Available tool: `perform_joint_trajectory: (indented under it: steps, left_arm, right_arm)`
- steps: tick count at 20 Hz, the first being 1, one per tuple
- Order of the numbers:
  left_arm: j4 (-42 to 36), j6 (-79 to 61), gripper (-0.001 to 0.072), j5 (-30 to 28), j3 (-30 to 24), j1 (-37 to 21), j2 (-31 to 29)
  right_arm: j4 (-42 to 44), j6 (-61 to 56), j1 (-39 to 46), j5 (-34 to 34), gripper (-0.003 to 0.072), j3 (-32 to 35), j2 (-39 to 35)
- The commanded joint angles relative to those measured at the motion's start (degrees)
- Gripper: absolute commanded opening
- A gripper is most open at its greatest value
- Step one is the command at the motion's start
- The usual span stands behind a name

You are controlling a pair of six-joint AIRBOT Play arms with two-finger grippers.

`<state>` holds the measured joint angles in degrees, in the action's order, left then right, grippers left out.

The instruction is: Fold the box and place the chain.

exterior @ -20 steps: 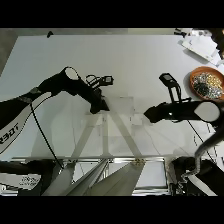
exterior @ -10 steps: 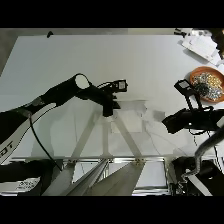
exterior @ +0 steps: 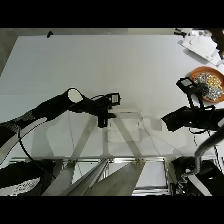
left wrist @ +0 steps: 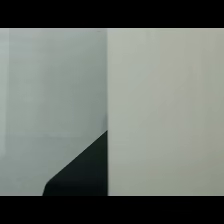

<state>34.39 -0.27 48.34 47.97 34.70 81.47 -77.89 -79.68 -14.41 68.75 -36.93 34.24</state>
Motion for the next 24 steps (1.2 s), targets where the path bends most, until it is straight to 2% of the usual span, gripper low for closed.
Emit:
perform_joint_trajectory:
  steps: [1, 6, 13, 24]
  left_arm:
    - [-1.64, -4.74, 0.0004, 0.90, -0.81, 0.04, 0.28]
    - [-1.64, -5.95, 0.0006, -4.00, -0.81, 0.04, 0.33]
    - [-2.05, -7.41, 0.0008, -3.34, -0.81, 0.04, 4.42]
    - [-2.29, -7.34, 0.0004, -4.00, -0.81, 0.02, 4.59]
  right_arm:
    - [0.55, -0.02, 0.02, -0.87, 0.0413, 0.02, -0.07]
    - [0.55, -0.02, 0.02, -0.90, 0.0413, 0.02, -0.07]
    - [0.52, -0.02, 0.02, -2.14, 0.0411, 0.02, -0.04]
    - [0.50, 0.00, 0.02, -3.65, 0.0405, 0.04, -0.04]
